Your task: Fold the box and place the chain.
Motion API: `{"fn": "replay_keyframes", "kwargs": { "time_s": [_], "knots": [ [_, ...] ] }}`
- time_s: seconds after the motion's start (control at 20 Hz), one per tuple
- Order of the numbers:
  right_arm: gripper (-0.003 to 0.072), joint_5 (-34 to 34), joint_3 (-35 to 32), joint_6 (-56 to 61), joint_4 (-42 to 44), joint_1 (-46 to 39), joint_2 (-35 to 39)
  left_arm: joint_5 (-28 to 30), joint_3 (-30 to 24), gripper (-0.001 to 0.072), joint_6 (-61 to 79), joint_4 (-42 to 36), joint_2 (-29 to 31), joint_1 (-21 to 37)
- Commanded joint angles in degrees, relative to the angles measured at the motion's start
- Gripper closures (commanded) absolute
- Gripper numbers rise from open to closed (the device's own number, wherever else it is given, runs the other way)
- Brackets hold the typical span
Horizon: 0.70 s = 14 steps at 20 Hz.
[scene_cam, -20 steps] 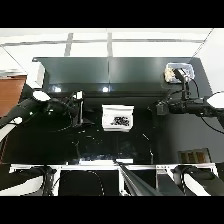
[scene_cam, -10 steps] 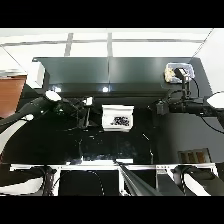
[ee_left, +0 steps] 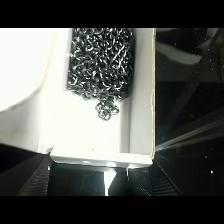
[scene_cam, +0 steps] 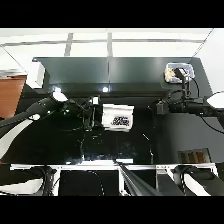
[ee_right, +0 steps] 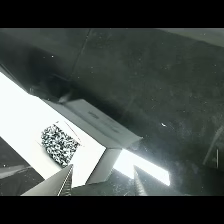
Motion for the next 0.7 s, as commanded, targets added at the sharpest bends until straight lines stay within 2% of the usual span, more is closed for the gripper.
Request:
{"fn": "replay_keyframes", "kwargs": {
  "time_s": [0.0,0.2,0.25,0.3,0.35,0.55,0.65],
  "knots": [
    [0.0262,-0.2,0.0,0.0,0.0,0.0,0.0,0.1,0.1,-0.0003,-0.2,1.9,-0.1,-1.2],
    [0.0261,-3.0,0.0,0.0,0.7,0.1,-0.2,0.3,0.1,0.0001,-0.2,1.2,-0.1,-2.2],
    [0.026,-4.8,0.0,0.2,1.4,0.5,-0.2,0.9,0.1,0.0042,-0.3,1.1,-0.1,-2.7],
    [0.0222,-7.0,0.0,0.9,2.5,1.4,-0.4,1.8,0.1,0.0151,-0.9,1.2,-0.1,-3.0],
    [-0.0017,-9.8,0.0,2.9,3.9,2.8,-0.9,2.5,0.1,0.0232,-1.6,1.1,-0.1,-3.1],
    [-0.0021,-22.4,0.1,3.3,11.1,11.5,-5.9,2.9,0.1,0.0232,-1.9,1.1,-0.1,-3.1],
    [-0.0022,-22.8,0.1,1.2,10.8,15.8,-10.2,2.9,0.1,0.0232,-1.9,1.1,-0.1,-3.1]
  ]
}}
